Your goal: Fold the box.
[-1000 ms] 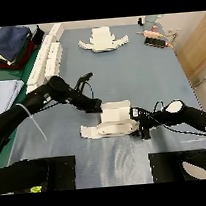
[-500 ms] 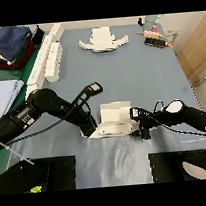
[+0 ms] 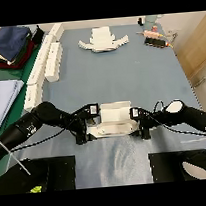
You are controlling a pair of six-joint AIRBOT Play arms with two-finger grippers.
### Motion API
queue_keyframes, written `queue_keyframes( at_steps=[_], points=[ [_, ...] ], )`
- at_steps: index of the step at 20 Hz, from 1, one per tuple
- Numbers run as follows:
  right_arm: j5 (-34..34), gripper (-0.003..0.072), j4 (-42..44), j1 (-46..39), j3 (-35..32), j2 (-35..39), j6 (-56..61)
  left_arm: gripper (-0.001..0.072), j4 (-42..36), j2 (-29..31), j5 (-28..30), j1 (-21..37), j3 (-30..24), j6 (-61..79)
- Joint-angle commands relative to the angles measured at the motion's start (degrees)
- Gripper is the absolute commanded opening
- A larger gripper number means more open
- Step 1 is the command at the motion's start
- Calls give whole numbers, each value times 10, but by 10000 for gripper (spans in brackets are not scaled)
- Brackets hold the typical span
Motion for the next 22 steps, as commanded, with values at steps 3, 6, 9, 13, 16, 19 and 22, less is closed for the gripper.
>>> queue_keyframes(
  at_steps=[3, 6, 9, 13, 16, 19, 22],
  points=[
    [0, 605, 0, 0, 0, 0, 0, 655, -42, -32, 79, 8, -32, 68],
    [0, 605, 0, 0, 0, 0, 0, 655, -85, -57, 97, 8, -32, 79],
    [0, 605, 0, 0, 0, 0, 0, 654, -88, -66, 94, 7, -32, 79],
    [0, 605, 0, 0, 0, 0, 0, 580, -116, -73, 88, -1, -32, 94],
    [0, 605, 0, 0, 0, 0, 0, 340, -137, -88, 95, -16, -32, 144],
    [0, 605, 0, 0, 0, 0, 0, 253, -170, -103, 116, -31, -32, 178],
    [0, 605, 0, 0, 0, 0, 0, 166, -189, -110, 142, -45, -32, 195]
  ],
)
